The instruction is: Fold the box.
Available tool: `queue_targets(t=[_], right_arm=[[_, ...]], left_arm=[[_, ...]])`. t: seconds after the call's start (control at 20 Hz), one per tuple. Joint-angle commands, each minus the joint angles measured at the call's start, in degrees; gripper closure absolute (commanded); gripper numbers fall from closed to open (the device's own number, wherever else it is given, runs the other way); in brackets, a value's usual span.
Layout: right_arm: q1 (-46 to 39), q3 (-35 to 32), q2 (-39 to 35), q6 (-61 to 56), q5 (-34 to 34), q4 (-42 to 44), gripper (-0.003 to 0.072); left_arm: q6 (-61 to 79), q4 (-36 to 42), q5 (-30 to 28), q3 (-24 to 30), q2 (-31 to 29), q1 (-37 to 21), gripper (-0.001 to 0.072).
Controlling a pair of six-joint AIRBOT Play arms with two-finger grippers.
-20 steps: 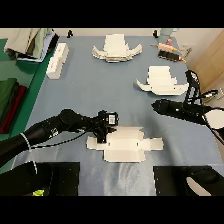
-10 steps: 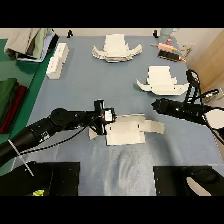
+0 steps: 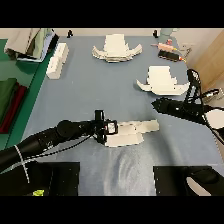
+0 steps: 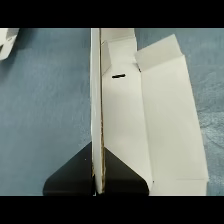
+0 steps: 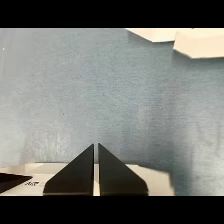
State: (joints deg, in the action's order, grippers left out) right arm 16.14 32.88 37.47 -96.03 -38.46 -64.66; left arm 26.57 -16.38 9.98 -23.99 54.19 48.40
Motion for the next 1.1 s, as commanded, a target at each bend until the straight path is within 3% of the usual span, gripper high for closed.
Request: queue_targets(t=[0.0, 0.4, 0.45, 0.6, 0.7, 1.05], right_arm=[[0.0, 0.0, 0.0, 0.0, 0.1, 0.0, 0.0647], [0.0, 0.0, 0.0, 0.1, 0.0, 0.0, 0.0647], [0.0, 0.0, 0.0, 0.1, 0.0, 0.0, 0.0647], [0.0, 0.0, 0.0, 0.1, 0.0, 0.0, 0.0647], [0.0, 0.0, 0.0, 0.1, 0.0, 0.0, 0.0647], [0.0, 0.0, 0.0, 0.5, 0.0, 0.0, 0.0647]], left_arm=[[0.9, 2.0, -2.1, 1.2, 2.7, 1.7, 0.0700], [-3.6, 2.4, -1.4, -1.4, 0.0, 1.6, 0.0695], [-4.5, 2.4, 1.4, -2.6, -0.2, 0.7, 0.0696], [-9.5, 1.5, 17.2, -4.9, 0.2, -5.1, 0.0695], [-10.2, -0.9, 22.5, -4.9, 0.5, -7.7, 0.0695], [-14.6, -5.2, 24.5, -4.9, 2.6, -8.5, 0.0695]])
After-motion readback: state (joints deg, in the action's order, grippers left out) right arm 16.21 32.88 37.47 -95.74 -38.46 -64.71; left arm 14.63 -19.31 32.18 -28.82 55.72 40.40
